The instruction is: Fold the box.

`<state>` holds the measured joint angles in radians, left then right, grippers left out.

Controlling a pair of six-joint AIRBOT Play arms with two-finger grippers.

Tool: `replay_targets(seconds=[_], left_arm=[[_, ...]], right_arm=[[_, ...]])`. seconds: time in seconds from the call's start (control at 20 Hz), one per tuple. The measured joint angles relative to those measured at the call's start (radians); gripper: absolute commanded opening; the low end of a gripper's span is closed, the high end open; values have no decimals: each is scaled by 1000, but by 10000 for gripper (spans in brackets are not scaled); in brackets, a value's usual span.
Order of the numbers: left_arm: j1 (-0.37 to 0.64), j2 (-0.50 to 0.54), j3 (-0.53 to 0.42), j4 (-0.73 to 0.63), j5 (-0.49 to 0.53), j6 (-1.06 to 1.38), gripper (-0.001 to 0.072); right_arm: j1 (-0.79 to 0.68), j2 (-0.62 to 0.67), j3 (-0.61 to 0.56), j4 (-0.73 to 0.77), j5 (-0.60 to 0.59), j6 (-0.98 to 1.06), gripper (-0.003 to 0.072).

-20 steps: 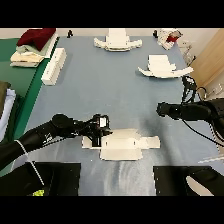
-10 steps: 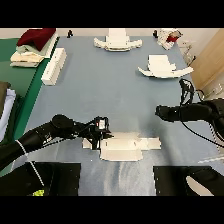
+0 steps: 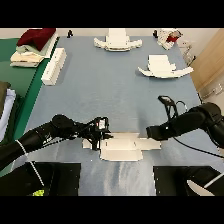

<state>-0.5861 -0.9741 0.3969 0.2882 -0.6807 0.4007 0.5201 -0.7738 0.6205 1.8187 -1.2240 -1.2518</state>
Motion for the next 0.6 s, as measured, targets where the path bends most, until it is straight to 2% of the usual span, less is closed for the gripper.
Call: replay_targets(seconds=[0.2,0.45,0.5,0.55,0.6], left_arm=[[0,0,0,0,-1,0,14],[0,0,0,0,-2,0,14],[0,0,0,0,-1,0,14],[0,0,0,0,-1,0,14],[0,0,0,0,-1,0,14]], right_arm=[[241,34,-3,-30,-34,140,5],[589,68,-12,-174,-41,319,7],[656,70,-18,-214,-35,336,90],[723,72,-27,-257,-22,348,331],[770,71,-34,-304,-13,357,472]])
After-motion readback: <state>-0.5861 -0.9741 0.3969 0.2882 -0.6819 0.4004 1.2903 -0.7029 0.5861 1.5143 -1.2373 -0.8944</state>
